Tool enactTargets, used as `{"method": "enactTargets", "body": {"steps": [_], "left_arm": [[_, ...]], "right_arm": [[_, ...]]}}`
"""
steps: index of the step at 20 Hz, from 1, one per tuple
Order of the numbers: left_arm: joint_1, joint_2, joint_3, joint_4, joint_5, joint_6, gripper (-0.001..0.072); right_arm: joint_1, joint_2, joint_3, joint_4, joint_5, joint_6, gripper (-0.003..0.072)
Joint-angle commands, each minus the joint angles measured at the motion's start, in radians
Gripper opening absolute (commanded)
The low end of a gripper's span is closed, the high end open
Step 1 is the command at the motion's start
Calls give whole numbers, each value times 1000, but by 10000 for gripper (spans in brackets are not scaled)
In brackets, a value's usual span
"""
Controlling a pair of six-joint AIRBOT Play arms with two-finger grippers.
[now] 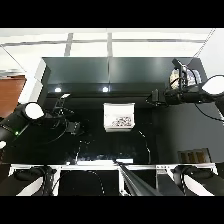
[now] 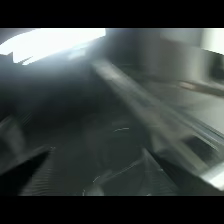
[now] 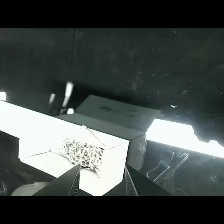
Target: Fold the box and place the chain.
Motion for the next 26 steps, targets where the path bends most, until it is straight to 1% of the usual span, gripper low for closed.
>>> {"method": "enactTargets", "body": {"steps": [1, 3, 5, 9, 11, 13, 16, 24, 26], "left_arm": [[31, -57, -40, -324, 62, 912, 717], [-15, -99, -38, -291, 130, 1073, 718], [-42, -154, -15, -295, 140, 1216, 717], [-106, -308, 97, -268, 148, 1233, 713], [-149, -367, 148, -268, 189, 1232, 713], [-170, -414, 184, -276, 191, 1232, 713], [-179, -450, 204, -346, 199, 1232, 713], [-190, -467, 227, -367, 229, 1233, 713], [-193, -472, 240, -369, 220, 1233, 714]], "right_arm": [[-1, 0, 0, -3, -4, 0, 323], [-1, 0, -2, -3, -8, 0, 323], [-1, 0, -2, -3, -13, 0, 323], [-1, 0, -2, -4, -23, 0, 323], [-1, 0, -2, -3, -23, 0, 323], [-1, 0, -2, -4, -22, 0, 323], [-1, 0, -2, -4, -23, 0, 323], [-1, 0, -2, -7, -30, 0, 323], [-1, 0, -2, -7, -31, 0, 323]]}}
